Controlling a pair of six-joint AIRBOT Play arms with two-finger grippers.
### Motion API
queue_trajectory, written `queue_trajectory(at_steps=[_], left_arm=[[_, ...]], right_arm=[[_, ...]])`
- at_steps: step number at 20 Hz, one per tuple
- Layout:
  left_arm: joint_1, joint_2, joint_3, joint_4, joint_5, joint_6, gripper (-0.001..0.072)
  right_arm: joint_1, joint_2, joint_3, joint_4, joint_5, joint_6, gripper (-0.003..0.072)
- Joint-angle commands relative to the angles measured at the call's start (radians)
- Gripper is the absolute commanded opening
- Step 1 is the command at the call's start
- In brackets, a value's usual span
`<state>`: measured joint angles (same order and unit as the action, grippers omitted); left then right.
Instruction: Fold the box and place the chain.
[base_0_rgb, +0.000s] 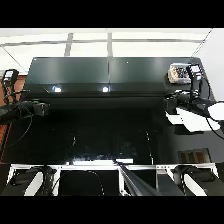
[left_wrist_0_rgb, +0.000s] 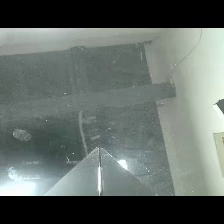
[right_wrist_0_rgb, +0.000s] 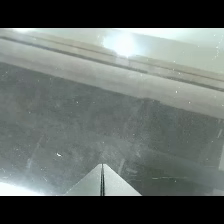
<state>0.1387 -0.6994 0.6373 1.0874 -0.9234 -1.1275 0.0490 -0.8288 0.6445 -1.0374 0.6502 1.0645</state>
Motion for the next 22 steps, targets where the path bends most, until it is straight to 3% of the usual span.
queue_trajectory(at_steps=[1,13,16,18,19,20,21,22], left_arm=[[-0.001,-0.001,0.0,0.0,0.0,0.0,0.0027],[-0.001,-0.001,0.0,0.0,0.0,0.0,0.0027],[-0.001,-0.001,0.0,0.0,0.0,0.0,0.0027],[-0.001,-0.001,0.0,0.0,0.0,0.0,0.0027],[-0.001,-0.001,0.0,-0.001,0.0,-0.003,0.0027],[-0.001,-0.001,0.0,-0.013,0.0,-0.006,0.0027],[-0.001,-0.001,0.0,-0.025,0.0,-0.006,0.0027],[-0.001,-0.001,0.0,-0.029,0.001,-0.006,0.0027]], right_arm=[[0.001,-0.001,0.0,0.0,0.0,0.0,0.0015],[0.001,-0.001,0.0,0.0,0.0,0.001,0.0016],[0.002,-0.001,0.0,0.107,-0.006,0.001,0.0016],[0.002,-0.003,0.0,0.144,-0.115,0.0,0.0016],[-0.002,-0.006,0.0,0.125,-0.214,0.002,0.0052],[-0.008,-0.014,0.0,0.12,-0.333,0.001,0.0497],[-0.018,-0.022,0.0,0.082,-0.416,-0.008,0.0711],[-0.041,-0.029,0.0,-0.019,-0.467,-0.01,0.071]])
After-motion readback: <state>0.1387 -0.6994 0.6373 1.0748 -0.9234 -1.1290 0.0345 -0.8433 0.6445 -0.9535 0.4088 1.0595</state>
